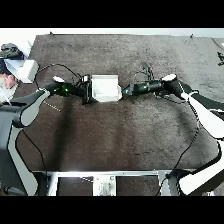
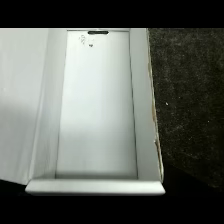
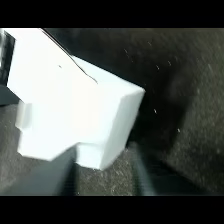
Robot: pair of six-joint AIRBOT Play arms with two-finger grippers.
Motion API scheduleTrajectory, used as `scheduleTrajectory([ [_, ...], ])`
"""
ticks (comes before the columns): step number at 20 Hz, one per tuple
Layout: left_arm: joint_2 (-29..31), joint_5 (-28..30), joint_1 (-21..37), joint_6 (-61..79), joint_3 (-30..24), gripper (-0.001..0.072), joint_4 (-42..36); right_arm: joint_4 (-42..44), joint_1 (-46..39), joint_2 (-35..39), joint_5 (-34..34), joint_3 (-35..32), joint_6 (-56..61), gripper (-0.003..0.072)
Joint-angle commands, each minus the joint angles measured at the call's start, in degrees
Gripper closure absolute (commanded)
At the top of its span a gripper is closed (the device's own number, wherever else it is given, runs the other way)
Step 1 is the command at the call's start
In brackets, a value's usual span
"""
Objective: Fold the box and place the chain.
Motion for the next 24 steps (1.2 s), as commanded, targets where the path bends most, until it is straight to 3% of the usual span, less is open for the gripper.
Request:
scheduleTrajectory([
  [1,0.04,0.02,0.04,0.0,0.02,0.0243,0.0,0.22,0.04,-0.33,-0.02,1.6,1.81,0.0382],
  [3,0.04,0.0,0.04,0.0,0.02,0.0244,0.0,0.02,0.04,-0.94,1.22,1.6,1.81,0.0381],
  [4,0.04,0.0,0.04,0.0,0.02,0.0243,0.0,0.31,0.04,-1.16,1.6,1.6,1.81,0.0355],
  [5,0.04,0.0,0.04,0.0,0.02,0.0243,0.0,0.46,0.09,-1.42,2.43,1.97,1.79,0.0264],
  [6,0.04,0.0,0.04,0.0,0.02,0.0244,0.0,0.42,0.26,-1.84,3.23,2.89,1.84,0.0257],
  [15,0.04,0.0,0.04,0.0,0.02,0.0243,-0.04,-13.46,5.22,-5.9,6.64,13.22,11.58,0.0256],
  [24,0.04,-0.07,0.04,0.0,0.02,0.0243,-0.2,-30.29,11.3,-5.99,2.36,19.63,20.9,0.0256],
])
